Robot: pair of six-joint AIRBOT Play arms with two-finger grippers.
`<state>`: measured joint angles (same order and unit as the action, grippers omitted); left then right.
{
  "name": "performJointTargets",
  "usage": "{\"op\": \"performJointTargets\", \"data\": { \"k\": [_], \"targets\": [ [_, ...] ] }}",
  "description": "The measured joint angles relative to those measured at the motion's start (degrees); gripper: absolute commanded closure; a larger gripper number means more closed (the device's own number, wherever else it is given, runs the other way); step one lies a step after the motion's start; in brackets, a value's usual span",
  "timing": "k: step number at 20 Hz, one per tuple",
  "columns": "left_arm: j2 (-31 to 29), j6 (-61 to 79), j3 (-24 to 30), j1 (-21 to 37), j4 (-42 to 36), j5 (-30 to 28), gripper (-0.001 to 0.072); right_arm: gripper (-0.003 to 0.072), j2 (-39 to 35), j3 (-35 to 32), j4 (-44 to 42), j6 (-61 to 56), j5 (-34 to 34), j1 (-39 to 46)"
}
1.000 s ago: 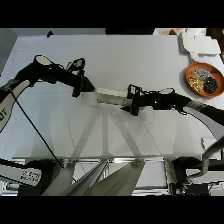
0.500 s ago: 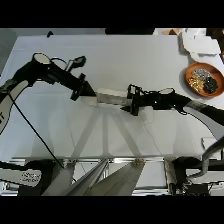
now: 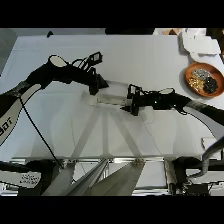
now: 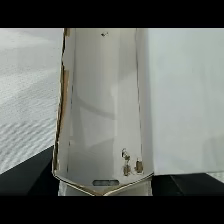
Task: Fold the box and place the chain.
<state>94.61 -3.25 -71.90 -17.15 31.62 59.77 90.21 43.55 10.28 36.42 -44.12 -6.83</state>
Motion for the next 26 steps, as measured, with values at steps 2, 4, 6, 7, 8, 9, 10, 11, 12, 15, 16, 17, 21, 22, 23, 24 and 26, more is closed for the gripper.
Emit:
{"op": "performJointTargets", "data": {
  "k": [2, 4, 6, 7, 8, 9, 10, 11, 12, 15, 16, 17, 21, 22, 23, 24, 26],
  "targets": [
    [0.48, -1.55, 0.0, 0.2, -0.31, -3.41, 0.07, 0.0189, 0.0, 0.0, 0.0, 0.0, 0.0, 0.0],
    [1.27, -2.91, 0.0, 0.5, -0.33, -5.14, 0.07, 0.0189, 0.0, 0.0, 0.0, 0.0, 0.0, 0.0],
    [2.16, -4.35, 0.0, 0.87, -0.24, -5.53, 0.07, 0.0189, 0.0, 0.0, 0.0, 0.0, 0.0, 0.02],
    [2.64, -4.81, 0.0, 1.14, -0.04, -5.33, 0.07, 0.0189, 0.0, 0.0, 0.0, 0.0, 0.0, 0.0],
    [2.97, -5.29, 0.0, 1.42, 0.04, -5.03, 0.07, 0.0189, 0.0, 0.0, -0.02, 0.0, 0.0, 0.0],
    [3.15, -5.57, 0.0, 1.75, 0.13, -4.61, 0.07, 0.0189, 0.0, 0.0, 0.0, 0.0, 0.0, 0.0],
    [3.08, -5.81, 0.0, 2.14, 0.35, -4.24, 0.07, 0.0189, 0.0, 0.0, 0.0, 0.02, 0.0, 0.0],
    [2.62, -5.92, 0.0, 2.71, 0.76, -3.69, 0.07, 0.0189, 0.0, 0.0, 0.0, 0.02, 0.0, 0.02],
    [1.86, -6.03, 0.0, 3.32, 0.81, -3.04, 0.07, 0.0189, 0.0, 0.0, 0.0, 0.02, 0.0, 0.0],
    [-1.6, -6.25, 0.0, 6.01, 1.31, 1.09, 0.07, 0.0189, 0.0, 0.0, 0.04, 0.02, 0.0, 0.0],
    [-2.86, -6.25, 0.0, 7.1, 1.6, 3.39, 0.07, 0.0189, 0.0, 0.0, 0.07, 0.04, 0.0, 0.0],
    [-4.0, -6.01, 0.0, 8.11, 2.58, 5.62, 0.0699, 0.0189, 0.0, 0.0, 0.09, 0.04, 0.0, 0.0],
    [-7.28, -2.73, 0.09, 10.43, 12.76, 11.98, 0.0366, 0.0189, 0.0, 0.0, 0.07, 0.04, -0.02, 0.0],
    [-7.63, -2.23, 0.48, 10.62, 15.17, 12.28, 0.0253, 0.0189, 0.0, 0.0, 0.07, 0.04, -0.02, 0.0],
    [-7.82, -1.84, 1.11, 10.69, 16.48, 12.09, 0.0244, 0.0189, 0.0, 0.0, 0.07, 0.04, -0.02, 0.0],
    [-7.93, -1.53, 2.01, 10.64, 16.98, 11.39, 0.0226, 0.0189, 0.0, 0.0, 0.07, 0.04, -0.02, 0.0],
    [-7.87, 0.11, 4.68, 10.21, 16.83, 7.93, 0.019, 0.0189, 0.0, 0.0, 0.07, 0.04, -0.02, 0.0]
  ]
}}
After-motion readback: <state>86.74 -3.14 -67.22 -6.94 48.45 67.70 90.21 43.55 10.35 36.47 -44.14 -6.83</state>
